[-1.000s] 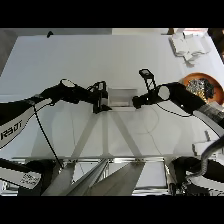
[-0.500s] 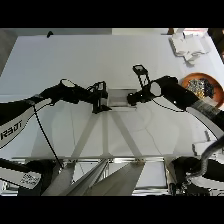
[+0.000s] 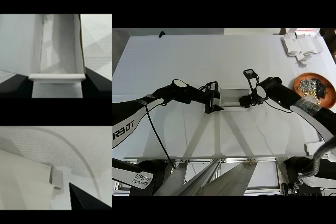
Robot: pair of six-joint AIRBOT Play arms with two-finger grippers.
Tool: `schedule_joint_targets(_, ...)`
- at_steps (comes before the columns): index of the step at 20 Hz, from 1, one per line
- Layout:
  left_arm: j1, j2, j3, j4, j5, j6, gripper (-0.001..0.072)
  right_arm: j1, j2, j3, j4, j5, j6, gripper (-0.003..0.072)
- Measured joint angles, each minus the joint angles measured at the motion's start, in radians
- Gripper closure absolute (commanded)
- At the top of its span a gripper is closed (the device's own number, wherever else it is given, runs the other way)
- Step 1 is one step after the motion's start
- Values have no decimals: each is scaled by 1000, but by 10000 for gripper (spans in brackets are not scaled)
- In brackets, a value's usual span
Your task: Fold the box and place the chain.
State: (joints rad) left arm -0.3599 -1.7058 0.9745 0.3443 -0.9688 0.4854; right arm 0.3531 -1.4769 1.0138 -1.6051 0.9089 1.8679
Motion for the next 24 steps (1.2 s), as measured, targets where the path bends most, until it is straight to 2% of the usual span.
schedule_joint_targets(8, 0, 0, 0, 1, 0, 0, 355, 6, -11, 14, -22, -6, 178, 294)
schedule_joint_targets(20, 0, 0, 0, 2, -1, 0, 355, 39, -38, 16, -18, -39, 230, 301)
schedule_joint_targets(23, 0, 0, 0, 2, 0, 0, 355, 43, -51, 17, -14, -48, 232, 440)
schedule_joint_targets(24, 0, 0, 0, 2, 0, 0, 355, 43, -55, 17, -13, -52, 239, 556)
